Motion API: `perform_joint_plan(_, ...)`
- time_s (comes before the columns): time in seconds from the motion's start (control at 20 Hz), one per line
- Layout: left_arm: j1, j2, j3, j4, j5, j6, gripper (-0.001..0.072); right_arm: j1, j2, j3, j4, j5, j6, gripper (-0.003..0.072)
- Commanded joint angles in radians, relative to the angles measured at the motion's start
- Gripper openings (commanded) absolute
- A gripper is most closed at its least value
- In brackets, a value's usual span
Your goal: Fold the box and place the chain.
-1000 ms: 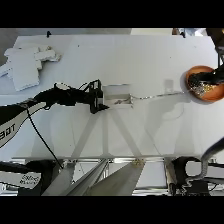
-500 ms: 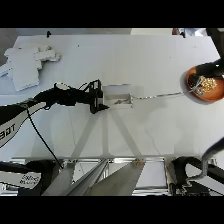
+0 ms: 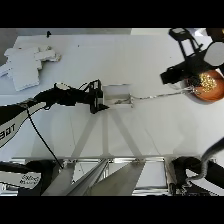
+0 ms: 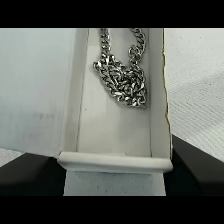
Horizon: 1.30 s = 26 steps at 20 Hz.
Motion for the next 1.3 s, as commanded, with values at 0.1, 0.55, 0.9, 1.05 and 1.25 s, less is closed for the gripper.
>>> perform_joint_plan(0.1,0.000,0.000,0.001,0.000,0.000,0.000,0.0523,0.106,-0.052,0.002,0.315,-0.134,-0.018,0.0019)
perform_joint_plan(0.55,0.000,0.000,0.001,0.000,0.000,0.000,0.0523,0.157,-0.210,0.002,0.694,-0.174,-0.396,0.0019)
perform_joint_plan(0.9,0.000,0.000,0.001,0.000,0.000,0.000,0.0523,0.189,-0.312,0.001,0.566,-0.168,-0.387,0.0019)
perform_joint_plan(1.05,0.000,0.000,0.001,0.000,0.000,0.000,0.0523,0.209,-0.360,0.002,0.385,-0.170,-0.272,0.0019)
perform_joint_plan(1.25,0.000,0.000,0.001,0.000,0.000,0.000,0.0523,0.219,-0.404,0.001,0.350,-0.172,-0.233,0.0152)
